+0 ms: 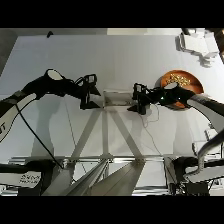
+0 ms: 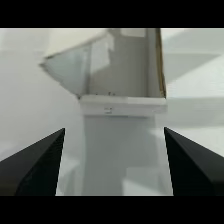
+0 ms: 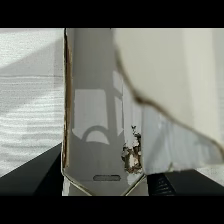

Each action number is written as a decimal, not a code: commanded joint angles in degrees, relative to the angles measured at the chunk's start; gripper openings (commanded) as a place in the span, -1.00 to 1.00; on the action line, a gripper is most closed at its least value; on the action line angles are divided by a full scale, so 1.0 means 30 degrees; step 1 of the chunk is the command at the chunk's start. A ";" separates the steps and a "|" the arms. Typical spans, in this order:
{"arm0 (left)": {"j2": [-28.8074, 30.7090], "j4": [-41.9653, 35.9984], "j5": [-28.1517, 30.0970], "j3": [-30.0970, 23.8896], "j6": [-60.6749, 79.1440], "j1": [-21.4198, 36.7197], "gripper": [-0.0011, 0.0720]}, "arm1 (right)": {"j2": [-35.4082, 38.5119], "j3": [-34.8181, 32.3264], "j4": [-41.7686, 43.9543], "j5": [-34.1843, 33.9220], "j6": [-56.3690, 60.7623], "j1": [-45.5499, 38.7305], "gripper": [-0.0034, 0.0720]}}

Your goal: Fold the box and place the chain.

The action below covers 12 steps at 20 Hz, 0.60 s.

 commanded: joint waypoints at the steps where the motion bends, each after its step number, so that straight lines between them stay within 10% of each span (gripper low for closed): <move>1: -0.1107 -0.1348 -0.0306 -0.0058 0.2994 0.0066 0.96 | -0.0007 0.0007 0.0000 0.0007 0.0000 0.0007 0.14; 12: -0.1093 -0.2565 -0.1734 -0.0051 0.4313 0.0058 0.96 | -0.0007 0.0007 0.0000 0.0007 0.0000 0.0007 0.14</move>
